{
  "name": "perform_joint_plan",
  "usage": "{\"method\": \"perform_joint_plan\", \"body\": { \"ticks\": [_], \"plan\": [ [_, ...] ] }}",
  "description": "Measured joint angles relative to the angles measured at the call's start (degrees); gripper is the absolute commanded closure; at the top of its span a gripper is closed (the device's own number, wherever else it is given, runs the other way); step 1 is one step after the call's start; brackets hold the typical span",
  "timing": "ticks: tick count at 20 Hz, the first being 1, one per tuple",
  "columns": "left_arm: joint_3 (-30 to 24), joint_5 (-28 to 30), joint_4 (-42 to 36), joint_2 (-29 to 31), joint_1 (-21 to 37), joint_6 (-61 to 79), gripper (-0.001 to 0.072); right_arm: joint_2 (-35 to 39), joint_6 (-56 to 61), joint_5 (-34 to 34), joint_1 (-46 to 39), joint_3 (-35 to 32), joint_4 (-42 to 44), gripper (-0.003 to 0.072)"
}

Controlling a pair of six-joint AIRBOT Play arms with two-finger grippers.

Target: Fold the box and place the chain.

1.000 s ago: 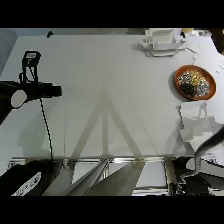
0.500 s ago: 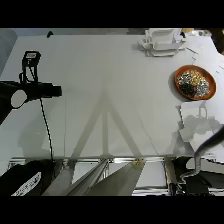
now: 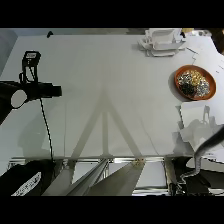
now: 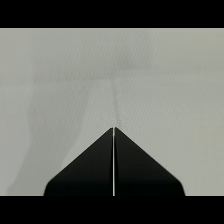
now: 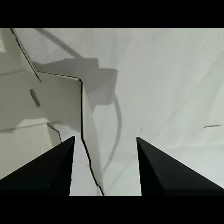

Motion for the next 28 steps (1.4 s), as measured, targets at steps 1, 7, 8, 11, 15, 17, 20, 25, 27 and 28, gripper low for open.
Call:
{"method": "perform_joint_plan", "body": {
  "ticks": [1,7,8,11,15,17,20,25,27,28],
  "plan": [
    [0.00,0.00,0.00,0.00,0.00,0.00,0.0698,-0.04,0.09,-0.31,-0.24,-0.15,-0.02,0.0366],
    [0.00,0.00,0.00,0.00,0.00,0.00,0.0698,-0.48,-0.90,-0.35,0.02,-0.63,1.16,0.0672],
    [0.00,0.00,0.00,0.00,0.00,0.00,0.0698,-0.44,-1.66,0.00,0.70,-0.72,2.29,0.0673],
    [0.00,0.00,0.00,0.00,0.00,0.00,0.0698,1.01,-3.98,1.14,5.03,-1.57,7.63,0.0675],
    [0.00,0.00,0.00,0.00,0.00,0.00,0.0698,7.45,-5.79,1.42,15.54,-6.23,17.00,0.0676],
    [0.00,0.00,0.00,0.00,0.00,0.00,0.0698,12.79,-6.19,0.39,20.59,-10.51,24.09,0.0676],
    [0.00,0.00,0.00,0.00,0.00,0.00,0.0698,22.86,-6.54,-3.08,26.75,-18.82,37.13,0.0676],
    [0.00,0.00,0.00,0.00,0.00,0.00,0.0698,41.94,-2.69,-12.57,35.71,-34.23,49.20,0.0675],
    [0.00,0.00,0.00,0.00,0.00,0.00,0.0698,47.93,-0.44,-15.52,38.12,-39.60,50.93,0.0675],
    [0.02,0.00,0.00,0.00,0.00,0.00,0.0698,50.03,0.15,-16.57,38.88,-41.86,51.41,0.0674]
  ]
}}
